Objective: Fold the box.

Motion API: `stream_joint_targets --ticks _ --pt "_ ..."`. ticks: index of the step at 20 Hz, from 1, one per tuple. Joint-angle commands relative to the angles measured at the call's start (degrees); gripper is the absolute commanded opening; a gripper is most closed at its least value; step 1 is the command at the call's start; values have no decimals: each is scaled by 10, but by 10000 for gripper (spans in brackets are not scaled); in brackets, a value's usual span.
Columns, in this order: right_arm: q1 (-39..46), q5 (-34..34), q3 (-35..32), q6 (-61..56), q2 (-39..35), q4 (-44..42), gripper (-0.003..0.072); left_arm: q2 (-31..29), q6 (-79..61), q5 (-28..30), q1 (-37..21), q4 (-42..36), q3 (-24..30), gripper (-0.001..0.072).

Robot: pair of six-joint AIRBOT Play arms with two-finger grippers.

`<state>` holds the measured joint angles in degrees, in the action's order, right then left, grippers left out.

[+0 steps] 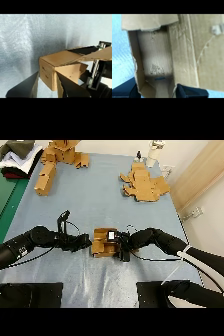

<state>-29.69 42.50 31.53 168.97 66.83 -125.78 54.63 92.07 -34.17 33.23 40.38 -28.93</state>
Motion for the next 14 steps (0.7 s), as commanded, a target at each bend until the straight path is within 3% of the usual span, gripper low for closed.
stream_joint_targets --ticks 1,2,3,5,6,11,14 --pt "0 0 0 0 0 0 438 0 -1 -14 0 -1 -1 335" --pt "0 0 0 0 0 0 438 0 -1 -20 0 -1 -1 357" --pt "0 0 0 0 0 0 438 0 -1 -28 0 -1 -1 468" --pt "0 0 0 0 0 0 438 0 -1 -34 9 1 -5 499" --pt "0 0 0 0 0 0 438 0 -1 -30 20 8 -12 548" --pt "0 0 0 0 0 0 438 2 98 -14 69 116 -31 550" --pt "0 0 0 0 0 0 437 9 119 -14 97 137 -38 549"
